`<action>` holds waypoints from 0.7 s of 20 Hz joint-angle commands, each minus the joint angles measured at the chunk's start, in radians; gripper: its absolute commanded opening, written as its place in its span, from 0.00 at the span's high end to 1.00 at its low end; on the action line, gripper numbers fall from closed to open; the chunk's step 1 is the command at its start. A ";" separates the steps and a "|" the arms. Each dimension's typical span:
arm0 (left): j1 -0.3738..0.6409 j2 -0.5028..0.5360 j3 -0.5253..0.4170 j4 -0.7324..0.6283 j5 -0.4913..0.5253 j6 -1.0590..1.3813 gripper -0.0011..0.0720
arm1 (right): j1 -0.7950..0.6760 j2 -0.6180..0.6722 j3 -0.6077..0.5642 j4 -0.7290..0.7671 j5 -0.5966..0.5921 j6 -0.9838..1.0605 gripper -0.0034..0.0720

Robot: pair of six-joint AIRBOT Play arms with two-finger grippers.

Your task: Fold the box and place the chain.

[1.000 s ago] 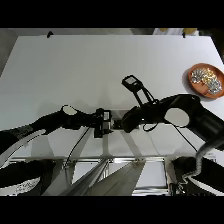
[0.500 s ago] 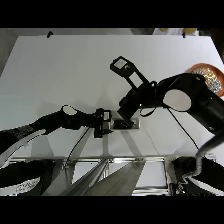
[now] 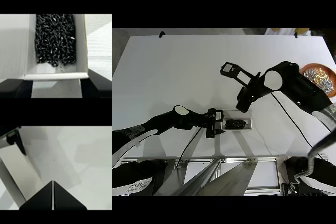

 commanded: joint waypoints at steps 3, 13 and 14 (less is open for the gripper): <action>0.001 0.001 0.000 0.000 0.000 0.000 0.80 | 0.003 -0.033 -0.059 0.187 0.055 -0.271 0.94; 0.001 0.001 0.000 0.000 0.000 0.000 0.80 | 0.119 0.093 -0.252 0.185 -0.037 -0.373 0.64; 0.001 0.001 0.000 0.000 0.000 0.000 0.80 | 0.124 0.093 -0.254 0.180 -0.063 -0.373 0.64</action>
